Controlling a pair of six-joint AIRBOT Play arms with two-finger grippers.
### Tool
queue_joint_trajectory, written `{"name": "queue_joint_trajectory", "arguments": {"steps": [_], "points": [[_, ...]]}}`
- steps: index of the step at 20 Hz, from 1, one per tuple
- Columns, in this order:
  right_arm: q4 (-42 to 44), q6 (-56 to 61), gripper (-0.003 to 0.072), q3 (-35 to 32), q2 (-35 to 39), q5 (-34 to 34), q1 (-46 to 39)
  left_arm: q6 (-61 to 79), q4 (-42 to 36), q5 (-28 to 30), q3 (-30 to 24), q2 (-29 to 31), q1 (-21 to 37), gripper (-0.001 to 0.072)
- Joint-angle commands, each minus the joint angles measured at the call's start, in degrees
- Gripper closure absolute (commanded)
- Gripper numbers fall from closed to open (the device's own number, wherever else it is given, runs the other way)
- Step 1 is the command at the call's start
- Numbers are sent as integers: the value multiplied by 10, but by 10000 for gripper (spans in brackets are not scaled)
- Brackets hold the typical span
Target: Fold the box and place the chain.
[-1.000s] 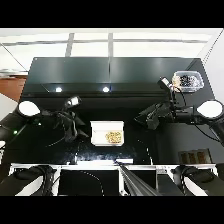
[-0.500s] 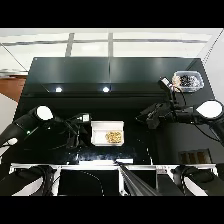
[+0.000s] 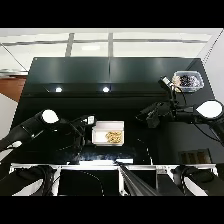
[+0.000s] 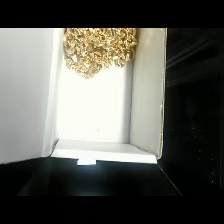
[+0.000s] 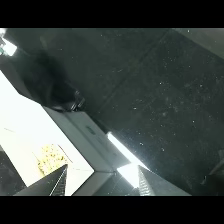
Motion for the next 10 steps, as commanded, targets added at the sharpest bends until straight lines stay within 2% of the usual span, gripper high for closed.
{"name": "queue_joint_trajectory", "arguments": {"steps": [1,10], "points": [[0,0,166,0,0,0,0,22,-19,4,-1,-6,-2,-1],[0,0,166,0,0,0,0,86,-68,11,-3,-12,-2,-1]]}}
